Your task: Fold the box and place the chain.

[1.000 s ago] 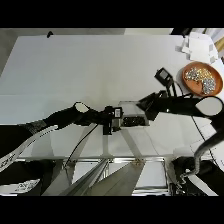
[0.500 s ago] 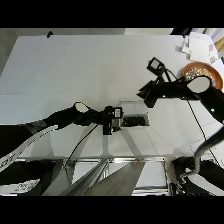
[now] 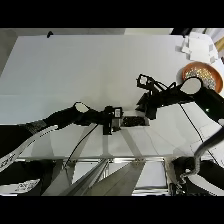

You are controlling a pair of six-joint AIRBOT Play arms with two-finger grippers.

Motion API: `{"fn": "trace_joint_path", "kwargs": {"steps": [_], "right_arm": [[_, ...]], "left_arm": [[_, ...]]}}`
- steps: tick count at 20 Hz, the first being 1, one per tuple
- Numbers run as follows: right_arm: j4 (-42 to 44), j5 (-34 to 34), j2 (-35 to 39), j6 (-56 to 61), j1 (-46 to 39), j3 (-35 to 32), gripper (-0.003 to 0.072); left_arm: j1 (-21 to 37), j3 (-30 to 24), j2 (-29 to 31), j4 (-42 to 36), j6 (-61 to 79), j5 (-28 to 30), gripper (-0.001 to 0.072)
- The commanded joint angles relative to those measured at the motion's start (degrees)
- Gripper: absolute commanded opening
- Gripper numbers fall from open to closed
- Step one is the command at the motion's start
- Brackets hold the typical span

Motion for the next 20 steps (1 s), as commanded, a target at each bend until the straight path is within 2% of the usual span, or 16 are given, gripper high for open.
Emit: {"fn": "trace_joint_path", "kwargs": {"steps": [1,5,12,15,17,20], "right_arm": [[-0.3,6.0,2.4,-0.3,0.1,-0.2,0.0224],[-0.1,7.6,2.8,-0.3,1.7,-1.1,0.0271],[-5.8,0.5,2.8,0.4,4.7,-4.1,0.0271],[-5.8,-0.1,2.8,0.4,4.7,-4.1,0.0261],[-5.8,-0.1,2.8,0.4,4.7,-4.1,0.0217],[-5.7,0.0,2.8,0.4,4.7,-4.2,0.0213]], "left_arm": [[0.0,0.0,0.0,0.0,0.0,0.0,0.0068],[0.0,0.0,0.0,0.0,0.0,0.0,0.0068],[0.0,0.0,0.0,0.0,0.0,0.0,0.0068],[0.0,0.0,0.0,0.0,0.0,0.0,0.0068],[0.0,0.0,0.0,0.0,0.0,0.0,0.0068],[0.0,0.0,0.0,0.0,0.0,0.0,0.0068]]}}
